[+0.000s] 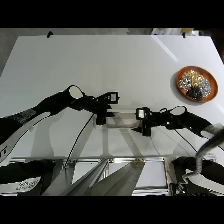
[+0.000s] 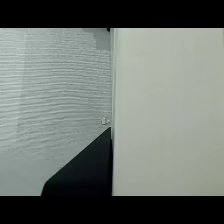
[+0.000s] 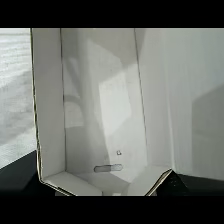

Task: Fold the box and place the chain.

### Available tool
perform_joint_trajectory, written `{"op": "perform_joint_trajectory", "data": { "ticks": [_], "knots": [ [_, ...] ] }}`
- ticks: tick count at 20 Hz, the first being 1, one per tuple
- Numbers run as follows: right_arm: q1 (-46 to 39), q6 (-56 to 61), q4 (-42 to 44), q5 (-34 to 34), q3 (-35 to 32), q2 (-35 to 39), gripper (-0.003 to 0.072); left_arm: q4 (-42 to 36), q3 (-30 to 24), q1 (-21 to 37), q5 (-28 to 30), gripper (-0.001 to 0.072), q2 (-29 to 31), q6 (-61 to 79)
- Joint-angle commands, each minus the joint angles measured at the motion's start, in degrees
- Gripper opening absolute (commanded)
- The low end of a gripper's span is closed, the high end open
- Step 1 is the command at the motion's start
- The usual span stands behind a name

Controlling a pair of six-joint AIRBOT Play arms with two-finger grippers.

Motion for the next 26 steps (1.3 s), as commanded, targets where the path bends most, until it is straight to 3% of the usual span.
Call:
{"op": "perform_joint_trajectory", "data": {
  "ticks": [1, 3, 26],
  "knots": [
    [0.31, -0.22, 0.68, -0.61, 0.61, -0.5, 0.0486, -0.02, -0.02, -0.02, 0.13, 0.0009, 0.0, -0.07],
    [0.31, -0.2, 0.66, -0.61, 0.61, -0.52, 0.0395, -0.02, -0.02, -0.02, 0.13, 0.0009, 0.0, -0.07],
    [0.31, -0.2, 0.63, -0.55, 0.61, -0.48, 0.0409, -0.9, -0.02, -0.04, 0.11, 0.0009, 0.0, -0.04]
  ]
}}
